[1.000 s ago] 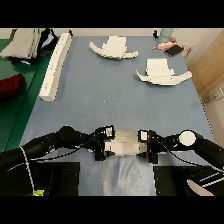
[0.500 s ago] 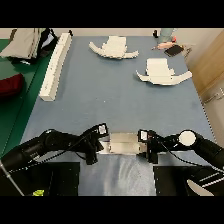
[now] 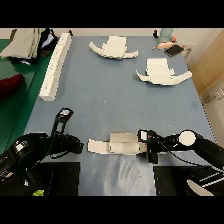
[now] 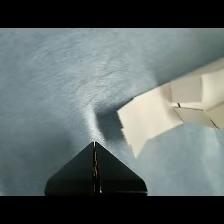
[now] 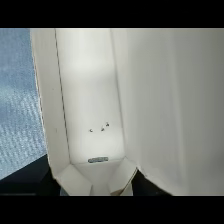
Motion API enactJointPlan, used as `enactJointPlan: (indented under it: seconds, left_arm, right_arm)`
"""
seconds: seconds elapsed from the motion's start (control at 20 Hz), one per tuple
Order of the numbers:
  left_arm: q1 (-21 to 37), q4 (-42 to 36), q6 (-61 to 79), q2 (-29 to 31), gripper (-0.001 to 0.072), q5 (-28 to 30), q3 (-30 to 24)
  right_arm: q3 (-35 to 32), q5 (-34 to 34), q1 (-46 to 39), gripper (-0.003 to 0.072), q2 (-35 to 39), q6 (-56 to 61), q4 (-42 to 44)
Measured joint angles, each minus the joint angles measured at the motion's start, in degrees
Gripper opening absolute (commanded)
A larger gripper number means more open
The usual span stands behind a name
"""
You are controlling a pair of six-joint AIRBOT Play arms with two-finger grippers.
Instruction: Fold the box.
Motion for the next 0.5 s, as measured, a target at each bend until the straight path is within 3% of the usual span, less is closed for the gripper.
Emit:
enactJointPlan:
  seconds: [0.2, 0.5]
  left_arm:
    - [1.84, -1.95, -8.92, -4.15, 0.0018, 4.11, -2.62]
    - [2.4, -16.55, -2.43, -18.36, 0.0018, 17.42, -3.91]
  right_arm:
    - [0.0, 0.02, -0.02, 0.0509, 0.02, -0.02, 0.0]
    - [0.0, 0.02, 0.0, 0.0509, 0.02, -0.02, -0.02]
